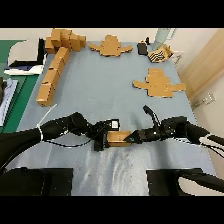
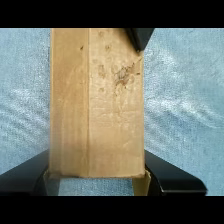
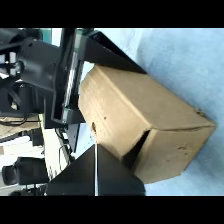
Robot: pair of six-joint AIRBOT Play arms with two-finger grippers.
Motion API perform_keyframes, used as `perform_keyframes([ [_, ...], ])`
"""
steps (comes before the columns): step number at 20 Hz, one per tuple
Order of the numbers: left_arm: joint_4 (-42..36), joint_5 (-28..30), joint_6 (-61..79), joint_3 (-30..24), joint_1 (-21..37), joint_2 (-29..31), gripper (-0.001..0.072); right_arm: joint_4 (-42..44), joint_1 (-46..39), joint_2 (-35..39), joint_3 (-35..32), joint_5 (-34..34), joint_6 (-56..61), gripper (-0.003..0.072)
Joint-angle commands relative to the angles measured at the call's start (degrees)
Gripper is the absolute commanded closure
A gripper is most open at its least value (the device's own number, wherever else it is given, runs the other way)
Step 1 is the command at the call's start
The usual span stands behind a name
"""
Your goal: Fold the box.
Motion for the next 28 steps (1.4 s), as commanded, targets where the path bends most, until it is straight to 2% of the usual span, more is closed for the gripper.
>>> perform_keyframes([
  [1, 0.0, 0.0, 0.0, -0.02, 0.04, -0.02, 0.0211, -0.28, 0.02, 0.02, -0.07, 1.64, 0.48, 0.0662],
  [28, 0.0, 0.0, 0.0, 0.0, 0.04, -0.02, 0.0211, -1.07, 0.7, 0.42, -0.04, 2.23, 1.4, 0.0674],
])
